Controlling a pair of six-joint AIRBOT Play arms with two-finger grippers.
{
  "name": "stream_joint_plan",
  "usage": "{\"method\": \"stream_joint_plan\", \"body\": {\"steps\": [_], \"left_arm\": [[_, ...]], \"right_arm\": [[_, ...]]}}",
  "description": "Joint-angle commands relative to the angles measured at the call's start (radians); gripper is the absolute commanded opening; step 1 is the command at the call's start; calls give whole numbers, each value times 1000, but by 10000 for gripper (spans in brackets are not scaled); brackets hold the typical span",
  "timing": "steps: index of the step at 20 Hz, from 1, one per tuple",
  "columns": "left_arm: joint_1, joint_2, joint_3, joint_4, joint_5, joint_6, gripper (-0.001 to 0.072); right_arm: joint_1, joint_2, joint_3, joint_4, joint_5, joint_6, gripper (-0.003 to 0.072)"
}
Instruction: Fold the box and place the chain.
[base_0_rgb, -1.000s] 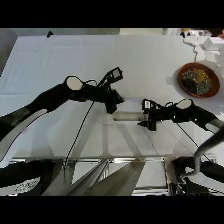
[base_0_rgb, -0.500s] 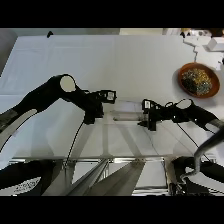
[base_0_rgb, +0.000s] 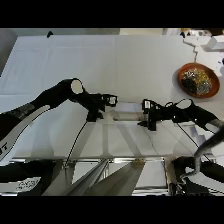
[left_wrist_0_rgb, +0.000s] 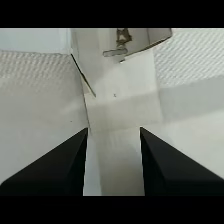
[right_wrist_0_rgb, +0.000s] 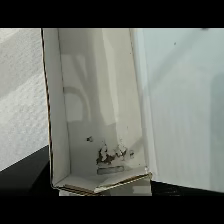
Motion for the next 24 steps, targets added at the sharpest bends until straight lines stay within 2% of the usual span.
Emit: {"method": "stream_joint_plan", "body": {"steps": [1, 7, 12, 17, 20, 23, 24], "left_arm": [[0, -33, -1, -14, 35, 44, 369], [-7, -37, -1, -46, 120, 135, 369], [-5, -37, -1, -49, 120, 134, 336], [-40, -37, -1, -156, 109, 135, 335], [-56, -38, -1, -180, 100, 135, 252], [-61, -38, -1, -180, 74, 134, 250], [-62, -38, -1, -180, 61, 134, 193]], "right_arm": [[0, 0, 0, 0, 1, 0, 335], [0, 0, 0, 0, 1, 0, 335], [0, 0, 0, 0, 1, 0, 335], [0, 0, 0, 0, 1, 0, 335], [0, 0, 0, 0, 1, 0, 335], [0, 0, 0, 0, 1, 0, 335], [0, 0, 0, 0, 1, 0, 335]]}}
